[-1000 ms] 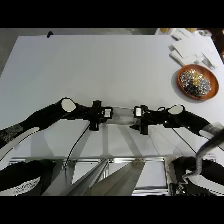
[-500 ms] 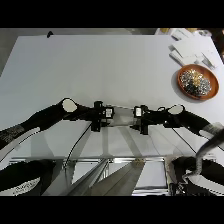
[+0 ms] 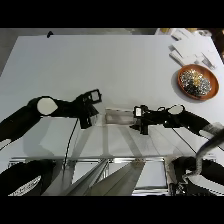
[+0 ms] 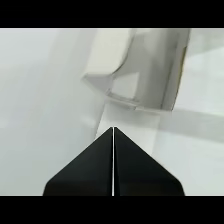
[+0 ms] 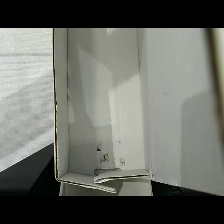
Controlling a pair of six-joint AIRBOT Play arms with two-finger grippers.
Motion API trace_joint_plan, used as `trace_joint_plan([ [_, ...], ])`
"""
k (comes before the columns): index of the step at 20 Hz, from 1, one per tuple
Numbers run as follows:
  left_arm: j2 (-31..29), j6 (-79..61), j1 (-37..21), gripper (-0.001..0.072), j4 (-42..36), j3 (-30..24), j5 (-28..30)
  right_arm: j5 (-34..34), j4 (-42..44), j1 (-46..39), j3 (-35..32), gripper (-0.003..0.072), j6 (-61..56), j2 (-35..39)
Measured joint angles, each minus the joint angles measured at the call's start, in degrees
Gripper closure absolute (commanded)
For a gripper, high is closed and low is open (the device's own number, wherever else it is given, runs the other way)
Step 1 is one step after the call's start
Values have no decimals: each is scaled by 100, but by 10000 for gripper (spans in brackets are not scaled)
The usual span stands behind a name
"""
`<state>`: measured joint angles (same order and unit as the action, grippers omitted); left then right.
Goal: Fold the box and place the chain.
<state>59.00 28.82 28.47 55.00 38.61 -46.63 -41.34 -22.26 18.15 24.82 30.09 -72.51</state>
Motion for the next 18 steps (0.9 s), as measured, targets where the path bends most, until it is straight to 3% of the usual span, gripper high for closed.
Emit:
trace_joint_plan([
  [3,-321,2181,-317,703,761,0,-234,0,0,0,0,289,2,0],
  [7,-22,4087,-549,702,999,0,-400,0,0,0,0,289,0,0],
  [13,1095,4933,-579,702,354,0,-413,-2,0,0,0,289,0,0],
  [18,1532,5031,-389,702,-31,0,-411,0,0,0,0,289,0,0],
])
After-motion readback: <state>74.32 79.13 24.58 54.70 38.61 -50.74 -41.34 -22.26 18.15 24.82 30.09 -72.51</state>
